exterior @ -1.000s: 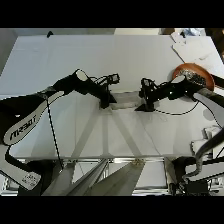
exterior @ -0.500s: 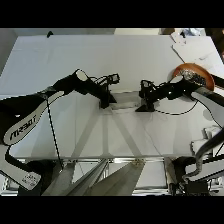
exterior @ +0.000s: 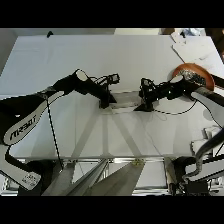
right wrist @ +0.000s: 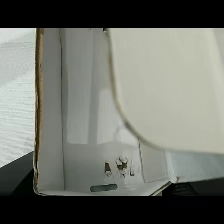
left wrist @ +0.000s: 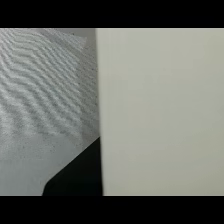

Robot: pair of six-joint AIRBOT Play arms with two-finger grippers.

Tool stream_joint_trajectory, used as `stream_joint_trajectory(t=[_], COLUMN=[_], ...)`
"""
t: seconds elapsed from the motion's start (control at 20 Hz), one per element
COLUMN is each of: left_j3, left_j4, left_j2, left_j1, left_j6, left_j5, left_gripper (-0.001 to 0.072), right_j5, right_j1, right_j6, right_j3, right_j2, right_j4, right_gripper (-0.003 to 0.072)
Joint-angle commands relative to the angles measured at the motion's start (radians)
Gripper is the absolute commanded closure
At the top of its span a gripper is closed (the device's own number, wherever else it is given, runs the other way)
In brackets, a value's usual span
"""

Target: Fold the box and place the chain.

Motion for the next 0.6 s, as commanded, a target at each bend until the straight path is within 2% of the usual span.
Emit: stream_joint_trajectory(t=[0.0, 0.55], left_j3=[0.000, 0.000], left_j4=[0.000, 0.000], left_j2=[0.000, 0.000], left_j1=[0.000, 0.000], left_j6=[0.000, 0.000], left_j5=[0.000, 0.000], left_gripper=[0.0694, 0.0694], right_j5=[0.005, 0.084], right_j1=[0.000, 0.000], right_j6=[0.000, 0.004], right_j3=[0.000, 0.000], right_j2=[-0.001, -0.001], right_j4=[-0.002, 0.003], right_gripper=[-0.0003, -0.0003])
